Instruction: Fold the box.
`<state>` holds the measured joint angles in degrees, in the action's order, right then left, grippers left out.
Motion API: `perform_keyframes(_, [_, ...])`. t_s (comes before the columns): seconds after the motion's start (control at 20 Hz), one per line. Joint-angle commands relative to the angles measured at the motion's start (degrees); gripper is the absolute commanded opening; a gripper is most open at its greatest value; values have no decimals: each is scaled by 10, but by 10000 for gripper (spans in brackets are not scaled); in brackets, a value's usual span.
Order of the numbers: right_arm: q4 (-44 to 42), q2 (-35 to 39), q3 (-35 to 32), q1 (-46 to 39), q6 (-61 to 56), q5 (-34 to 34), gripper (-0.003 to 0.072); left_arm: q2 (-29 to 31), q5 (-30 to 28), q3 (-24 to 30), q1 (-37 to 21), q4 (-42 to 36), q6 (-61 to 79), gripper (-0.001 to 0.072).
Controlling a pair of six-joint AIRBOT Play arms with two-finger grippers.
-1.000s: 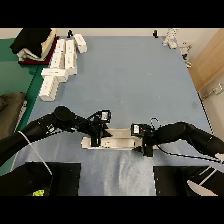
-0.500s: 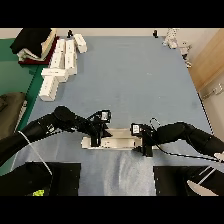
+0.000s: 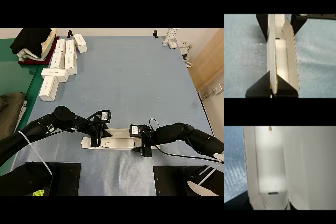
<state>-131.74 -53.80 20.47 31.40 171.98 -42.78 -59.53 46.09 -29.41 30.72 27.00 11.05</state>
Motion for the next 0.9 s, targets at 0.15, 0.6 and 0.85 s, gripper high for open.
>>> perform_keyframes(0.15, [6, -19, 0, 1, 0, 3, 581, 0, 0, 0, 0, 0, 0, 18])
perform_keyframes(0.6, [4, -18, 0, 1, 0, 3, 504, 0, 0, 0, 0, 0, 0, 18])
perform_keyframes(0.85, [4, -18, 0, 1, 0, 3, 505, 0, 0, 0, 0, 0, 0, 18])
